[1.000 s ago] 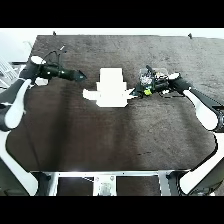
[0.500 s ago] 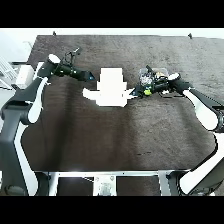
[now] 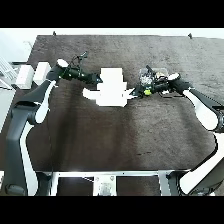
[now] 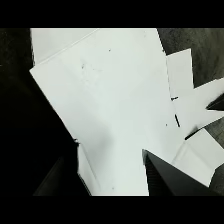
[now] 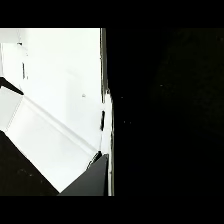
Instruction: Fold the box and place the chain.
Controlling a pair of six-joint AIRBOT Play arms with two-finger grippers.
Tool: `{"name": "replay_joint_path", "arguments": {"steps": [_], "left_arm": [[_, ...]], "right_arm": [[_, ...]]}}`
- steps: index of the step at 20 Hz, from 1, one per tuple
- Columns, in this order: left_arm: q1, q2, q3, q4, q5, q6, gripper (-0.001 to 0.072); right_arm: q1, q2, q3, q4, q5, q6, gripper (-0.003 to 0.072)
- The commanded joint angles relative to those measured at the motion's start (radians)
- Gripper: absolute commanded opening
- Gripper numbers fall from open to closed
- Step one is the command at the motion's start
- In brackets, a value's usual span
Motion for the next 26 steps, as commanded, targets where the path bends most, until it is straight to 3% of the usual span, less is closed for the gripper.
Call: {"name": "replay_joint_path", "arguments": {"steps": [1, 12, 13, 17, 18, 20, 21, 23, 25, 26], "left_arm": [[-0.006, -0.008, 0.001, -0.010, 0.008, 0.005, 0.0521], [-0.006, -0.048, 0.001, -0.105, -0.019, 0.039, 0.0463], [-0.006, -0.050, 0.001, -0.117, -0.019, 0.040, 0.0406], [-0.006, -0.061, 0.001, -0.170, -0.034, 0.059, 0.0397], [-0.006, -0.063, 0.001, -0.176, -0.035, 0.061, 0.0334], [-0.006, -0.074, 0.001, -0.194, -0.053, 0.068, 0.0302], [-0.006, -0.083, 0.001, -0.208, -0.068, 0.073, 0.0239], [-0.006, -0.100, 0.001, -0.256, -0.088, 0.105, 0.0218], [-0.006, -0.104, 0.001, -0.281, -0.087, 0.150, 0.0042], [-0.006, -0.104, 0.001, -0.301, -0.091, 0.178, 0.0024]], "right_arm": [[0.001, 0.000, 0.000, 0.000, 0.000, -0.002, 0.0001], [0.002, 0.000, 0.000, 0.003, 0.001, -0.016, 0.0001], [0.002, 0.000, 0.000, 0.003, 0.001, -0.016, 0.0001], [0.002, 0.000, 0.000, 0.003, 0.001, -0.017, 0.0001], [0.002, 0.000, 0.000, 0.002, 0.001, -0.020, 0.0001], [0.002, 0.000, 0.000, 0.003, 0.001, -0.020, 0.0001], [0.002, 0.000, 0.000, 0.003, 0.001, -0.020, 0.0001], [0.002, 0.000, 0.000, 0.003, 0.001, -0.021, 0.0002], [0.002, 0.000, 0.000, 0.003, 0.001, -0.027, 0.0004], [0.001, 0.000, 0.000, 0.002, 0.001, -0.027, 0.0087]]}}
